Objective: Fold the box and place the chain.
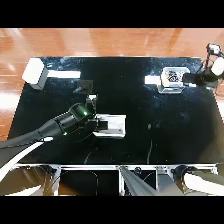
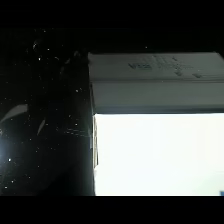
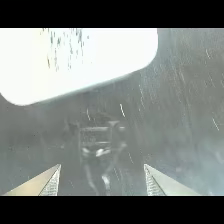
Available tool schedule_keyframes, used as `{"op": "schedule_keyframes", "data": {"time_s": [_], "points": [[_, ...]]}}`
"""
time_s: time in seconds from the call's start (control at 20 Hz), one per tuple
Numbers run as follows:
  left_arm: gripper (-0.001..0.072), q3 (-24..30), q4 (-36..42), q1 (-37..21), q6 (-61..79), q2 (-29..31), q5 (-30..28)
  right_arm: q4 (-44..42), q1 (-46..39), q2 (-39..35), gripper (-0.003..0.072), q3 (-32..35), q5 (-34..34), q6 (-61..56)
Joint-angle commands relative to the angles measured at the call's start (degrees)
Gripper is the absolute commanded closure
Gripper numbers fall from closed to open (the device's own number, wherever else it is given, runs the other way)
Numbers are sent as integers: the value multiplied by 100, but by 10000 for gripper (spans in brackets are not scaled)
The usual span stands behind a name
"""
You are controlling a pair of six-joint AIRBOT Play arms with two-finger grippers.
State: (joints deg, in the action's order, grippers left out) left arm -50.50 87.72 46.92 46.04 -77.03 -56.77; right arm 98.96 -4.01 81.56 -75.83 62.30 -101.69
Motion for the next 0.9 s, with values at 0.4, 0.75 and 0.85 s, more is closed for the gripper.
{"op": "schedule_keyframes", "data": {"time_s": [0.4, 0.75, 0.85], "points": [[690, -4, -2, 0, 2, 0, 0, -446, -243, 2428, 66, -2323, 149, 166], [690, -4, -2, 0, 2, 0, -2, -905, -243, 2614, 205, -2323, -61, 164], [690, -4, -2, 0, 2, 0, -2, -916, -243, 2684, 205, -2323, -11, 162]]}}
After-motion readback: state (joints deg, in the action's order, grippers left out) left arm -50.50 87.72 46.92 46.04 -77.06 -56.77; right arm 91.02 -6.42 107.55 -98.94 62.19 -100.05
